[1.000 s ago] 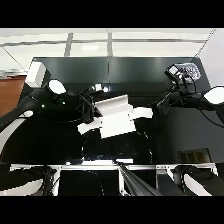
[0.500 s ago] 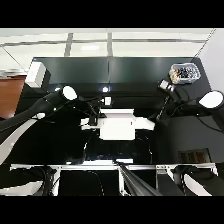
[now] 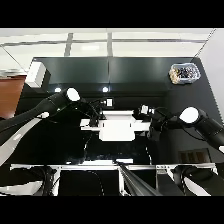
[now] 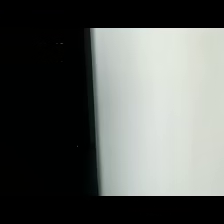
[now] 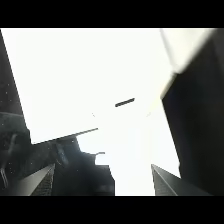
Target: Fold the box and place the chain.
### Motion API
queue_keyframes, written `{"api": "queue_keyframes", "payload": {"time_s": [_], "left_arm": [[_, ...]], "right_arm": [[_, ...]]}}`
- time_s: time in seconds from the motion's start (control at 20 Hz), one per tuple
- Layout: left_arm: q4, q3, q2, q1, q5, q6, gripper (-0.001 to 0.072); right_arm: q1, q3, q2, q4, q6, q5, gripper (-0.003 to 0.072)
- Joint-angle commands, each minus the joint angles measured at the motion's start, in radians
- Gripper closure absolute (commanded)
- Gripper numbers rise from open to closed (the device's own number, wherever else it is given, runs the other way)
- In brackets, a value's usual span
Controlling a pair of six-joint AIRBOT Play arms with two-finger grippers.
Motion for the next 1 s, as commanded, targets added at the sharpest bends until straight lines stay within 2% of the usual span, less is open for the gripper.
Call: {"api": "queue_keyframes", "payload": {"time_s": [0.0,0.4,0.55,0.95], "left_arm": [[0.013,0.000,-0.002,0.000,0.008,-0.003,0.0685],[0.016,0.001,-0.004,-0.001,0.007,-0.010,0.0685],[0.016,0.001,-0.004,0.000,0.008,-0.010,0.0685],[0.016,0.001,-0.004,0.000,0.008,-0.010,0.0685]], "right_arm": [[0.042,-0.008,-0.004,-0.014,-0.124,-0.020,-0.0029],[0.103,-0.008,-0.105,-0.010,-0.216,-0.026,-0.0025],[0.117,-0.008,-0.112,0.065,-0.262,-0.032,-0.0025],[0.215,-0.008,-0.161,0.103,-0.287,-0.161,-0.0025]]}}
